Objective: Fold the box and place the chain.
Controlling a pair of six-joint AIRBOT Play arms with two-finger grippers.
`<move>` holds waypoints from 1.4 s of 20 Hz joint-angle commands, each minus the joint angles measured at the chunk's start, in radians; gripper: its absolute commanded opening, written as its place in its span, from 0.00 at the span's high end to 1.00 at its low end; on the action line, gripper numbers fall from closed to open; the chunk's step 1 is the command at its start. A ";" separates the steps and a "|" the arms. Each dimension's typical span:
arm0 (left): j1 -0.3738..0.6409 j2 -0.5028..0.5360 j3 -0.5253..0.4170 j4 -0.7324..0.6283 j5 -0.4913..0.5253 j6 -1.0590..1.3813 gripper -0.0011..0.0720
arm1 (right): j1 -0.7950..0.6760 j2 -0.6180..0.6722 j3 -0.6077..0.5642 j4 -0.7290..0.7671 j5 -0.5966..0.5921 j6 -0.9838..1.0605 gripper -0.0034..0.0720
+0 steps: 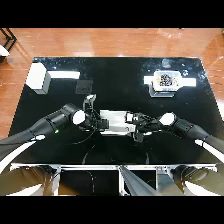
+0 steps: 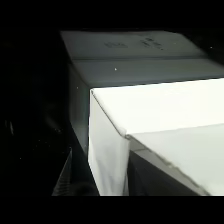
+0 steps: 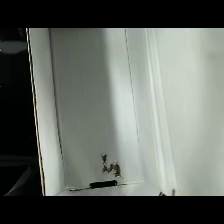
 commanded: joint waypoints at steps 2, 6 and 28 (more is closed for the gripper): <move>-0.035 -0.016 0.037 0.082 -0.025 -0.084 0.38 | 0.001 -0.001 0.000 0.000 -0.002 0.002 0.64; -0.043 -0.070 0.122 0.164 -0.122 -0.109 0.38 | 0.001 -0.001 0.000 0.000 -0.002 0.002 0.64; -0.108 -0.167 0.198 0.228 -0.190 -0.158 0.61 | 0.001 -0.001 0.000 0.000 -0.002 0.002 0.64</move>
